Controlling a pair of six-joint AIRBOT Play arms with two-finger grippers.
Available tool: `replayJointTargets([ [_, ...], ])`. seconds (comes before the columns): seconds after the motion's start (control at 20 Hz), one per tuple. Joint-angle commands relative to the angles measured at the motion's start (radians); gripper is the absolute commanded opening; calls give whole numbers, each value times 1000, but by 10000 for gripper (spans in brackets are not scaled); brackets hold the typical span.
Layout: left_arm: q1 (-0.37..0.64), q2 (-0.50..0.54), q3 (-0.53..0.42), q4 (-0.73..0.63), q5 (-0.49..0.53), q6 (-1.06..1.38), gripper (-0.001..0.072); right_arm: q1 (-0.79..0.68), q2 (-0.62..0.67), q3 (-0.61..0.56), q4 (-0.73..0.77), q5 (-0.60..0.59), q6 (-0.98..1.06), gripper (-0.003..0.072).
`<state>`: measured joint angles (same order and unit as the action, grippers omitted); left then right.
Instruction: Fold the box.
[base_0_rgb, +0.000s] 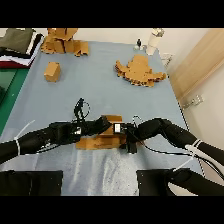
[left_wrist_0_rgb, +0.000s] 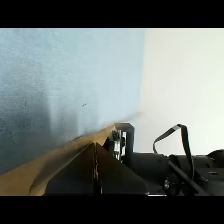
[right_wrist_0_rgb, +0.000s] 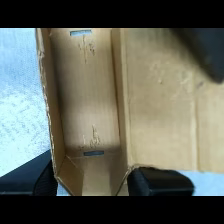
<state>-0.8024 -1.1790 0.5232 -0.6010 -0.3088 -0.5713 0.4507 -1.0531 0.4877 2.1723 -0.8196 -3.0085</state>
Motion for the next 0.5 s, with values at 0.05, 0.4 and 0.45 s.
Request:
replayJointTargets([
  [0.05,46,19,1,293,11,-248,9,0,0,0,0,-1,0,501],
  [0.4,204,13,2,867,-121,-653,8,0,0,0,-1,0,0,501],
  [0.45,204,6,3,871,-122,-650,9,0,0,0,-1,-1,0,501],
])
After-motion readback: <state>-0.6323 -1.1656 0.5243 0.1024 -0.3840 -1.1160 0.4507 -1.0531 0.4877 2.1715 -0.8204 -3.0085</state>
